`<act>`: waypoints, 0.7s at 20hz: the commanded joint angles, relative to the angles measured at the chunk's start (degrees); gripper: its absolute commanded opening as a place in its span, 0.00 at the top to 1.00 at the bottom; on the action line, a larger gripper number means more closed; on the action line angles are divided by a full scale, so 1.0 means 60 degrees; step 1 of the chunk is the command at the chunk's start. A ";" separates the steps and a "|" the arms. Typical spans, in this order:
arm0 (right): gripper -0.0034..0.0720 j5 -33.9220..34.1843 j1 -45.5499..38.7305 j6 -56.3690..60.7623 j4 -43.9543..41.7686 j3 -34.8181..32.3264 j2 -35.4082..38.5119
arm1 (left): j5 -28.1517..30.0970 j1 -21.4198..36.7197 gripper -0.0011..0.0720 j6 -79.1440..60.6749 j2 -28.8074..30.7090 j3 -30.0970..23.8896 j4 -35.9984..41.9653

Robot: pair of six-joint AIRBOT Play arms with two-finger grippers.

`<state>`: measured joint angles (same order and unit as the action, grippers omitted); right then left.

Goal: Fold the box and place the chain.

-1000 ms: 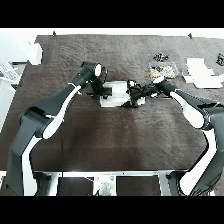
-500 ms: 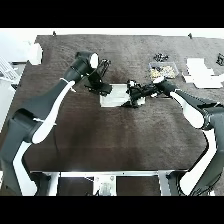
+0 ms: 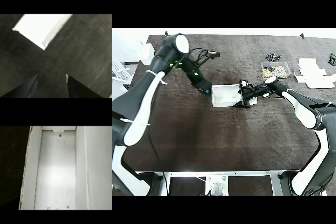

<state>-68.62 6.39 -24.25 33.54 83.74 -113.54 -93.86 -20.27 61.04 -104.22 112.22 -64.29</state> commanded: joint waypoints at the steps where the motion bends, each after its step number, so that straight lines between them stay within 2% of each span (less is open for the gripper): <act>1: 0.17 -0.0004 0.0000 0.0004 -0.0004 0.0000 0.0004 | 0.0055 0.1202 0.40 -0.3854 0.0080 -0.1286 0.2452; 3: 0.17 -0.0004 0.0000 0.0004 -0.0004 0.0000 0.0004 | 0.0226 0.1832 0.40 -0.5034 0.0080 -0.2131 0.3694; 4: 0.17 0.0000 0.0000 0.0004 -0.0004 0.0000 0.0004 | 0.0743 0.1963 0.40 -0.5472 0.0076 -0.2419 0.3825; 5: 0.17 -0.0004 0.0000 0.0004 -0.0004 0.0000 0.0004 | 0.1446 0.1996 0.33 -0.6273 0.0055 -0.2699 0.3748; 6: 0.17 -0.0004 0.0004 0.0004 -0.0004 0.0000 0.0004 | 0.2135 0.1956 0.00 -0.7198 0.0022 -0.3071 0.3730; 9: 0.17 0.0000 0.0000 0.0004 -0.0004 0.0000 0.0004 | 0.3493 0.1807 0.00 -1.0204 0.0007 -0.3909 0.3734; 11: 0.17 -0.0004 0.0000 0.0004 -0.0004 0.0000 0.0004 | 0.4317 0.1781 0.00 -1.0867 0.0007 -0.4317 0.3712; 14: 0.17 -0.0004 0.0000 0.0004 -0.0004 0.0000 0.0004 | 0.4892 0.1781 0.00 -1.1697 0.0000 -0.4805 0.3763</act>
<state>-68.64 6.39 -24.23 33.52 83.74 -113.54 -70.52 -9.61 -0.14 -104.16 86.59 -42.48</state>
